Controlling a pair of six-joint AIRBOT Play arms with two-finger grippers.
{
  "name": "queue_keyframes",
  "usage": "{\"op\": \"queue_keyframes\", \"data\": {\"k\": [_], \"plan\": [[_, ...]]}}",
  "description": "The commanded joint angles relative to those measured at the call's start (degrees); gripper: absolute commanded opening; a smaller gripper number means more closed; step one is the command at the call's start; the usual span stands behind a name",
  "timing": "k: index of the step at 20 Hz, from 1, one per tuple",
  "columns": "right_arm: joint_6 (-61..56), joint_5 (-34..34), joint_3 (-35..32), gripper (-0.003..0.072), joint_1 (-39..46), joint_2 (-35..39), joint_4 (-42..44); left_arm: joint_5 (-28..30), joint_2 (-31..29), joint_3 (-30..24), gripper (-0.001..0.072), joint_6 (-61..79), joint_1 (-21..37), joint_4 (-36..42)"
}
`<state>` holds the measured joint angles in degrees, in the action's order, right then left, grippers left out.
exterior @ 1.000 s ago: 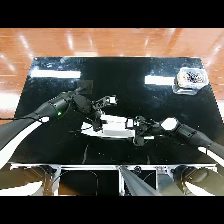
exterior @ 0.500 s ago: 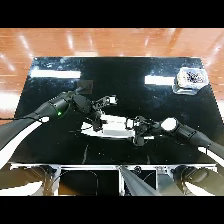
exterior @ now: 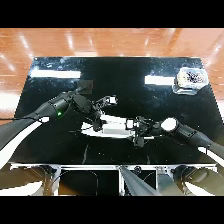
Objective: Fold the box and place the chain.
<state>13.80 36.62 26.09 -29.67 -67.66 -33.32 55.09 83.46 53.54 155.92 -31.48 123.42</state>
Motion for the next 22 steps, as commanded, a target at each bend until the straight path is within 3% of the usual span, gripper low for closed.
{"op": "queue_keyframes", "data": {"k": [1,16,18,22], "plan": [[0.0,-0.3,0.0,0.04,0.0,0.0,0.1,0.0,0.0,0.0,0.0023,-0.1,0.0,0.0],[-0.1,-0.2,0.0,0.0401,0.0,0.0,0.3,0.2,0.0,0.0,0.0024,-0.4,0.0,0.3],[-0.1,-0.2,0.0,0.0562,0.0,0.0,0.3,0.2,0.0,0.0,0.0024,-0.4,0.0,0.3],[-0.1,-0.6,0.0,0.056,0.0,0.0,0.3,0.2,0.0,0.0,0.0024,-0.4,0.0,0.3]]}}
